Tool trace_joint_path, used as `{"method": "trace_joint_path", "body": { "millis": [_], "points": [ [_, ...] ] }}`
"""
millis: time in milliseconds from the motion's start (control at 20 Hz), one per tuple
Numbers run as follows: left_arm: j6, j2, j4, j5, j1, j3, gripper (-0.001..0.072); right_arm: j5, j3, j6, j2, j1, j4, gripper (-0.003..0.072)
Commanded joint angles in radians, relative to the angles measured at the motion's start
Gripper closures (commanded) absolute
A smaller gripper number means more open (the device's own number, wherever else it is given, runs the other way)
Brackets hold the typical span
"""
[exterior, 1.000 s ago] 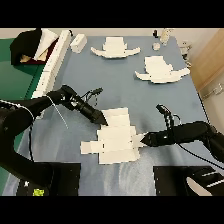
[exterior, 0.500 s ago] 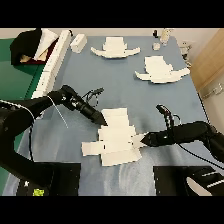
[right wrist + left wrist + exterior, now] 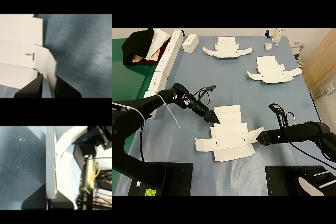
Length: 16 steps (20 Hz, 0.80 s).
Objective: Fold the box.
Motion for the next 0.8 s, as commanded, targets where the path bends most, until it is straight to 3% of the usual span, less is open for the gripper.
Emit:
{"method": "trace_joint_path", "body": {
  "millis": [0, 50, 100, 150, 300, 450, 600, 650, 700, 750],
  "points": [
    [0.166, 0.073, 0.000, 0.076, -0.012, 0.006, 0.0697, 0.043, 0.045, 0.140, 0.001, -0.005, -0.263, 0.0485],
    [0.211, 0.102, 0.004, 0.097, -0.023, 0.006, 0.0697, 0.043, 0.082, 0.166, 0.001, -0.013, -0.302, 0.0396],
    [0.262, 0.134, 0.004, 0.116, -0.038, 0.002, 0.0698, 0.043, 0.124, 0.188, 0.001, -0.020, -0.329, 0.0260],
    [0.296, 0.169, 0.003, 0.147, -0.054, -0.008, 0.0698, 0.045, 0.167, 0.215, 0.001, -0.025, -0.365, 0.0203],
    [0.408, 0.293, -0.003, 0.304, -0.113, -0.095, 0.0699, 0.045, 0.270, 0.430, 0.001, -0.050, -0.544, 0.0204],
    [0.515, 0.448, -0.060, 0.490, -0.166, -0.252, 0.0699, 0.045, 0.294, 0.446, 0.001, -0.058, -0.568, 0.0207],
    [0.734, 0.587, -0.233, 0.630, -0.218, -0.414, 0.0699, 0.045, 0.294, 0.446, -0.001, -0.058, -0.488, 0.0329],
    [0.822, 0.628, -0.281, 0.677, -0.240, -0.461, 0.0698, 0.043, 0.294, 0.446, 0.000, -0.058, -0.438, 0.0401],
    [0.880, 0.653, -0.296, 0.704, -0.257, -0.494, 0.0697, 0.037, 0.294, 0.429, 0.001, -0.058, -0.380, 0.0611],
    [0.893, 0.667, -0.294, 0.709, -0.270, -0.516, 0.0696, 0.029, 0.294, 0.393, 0.001, -0.057, -0.307, 0.0686]
  ]
}}
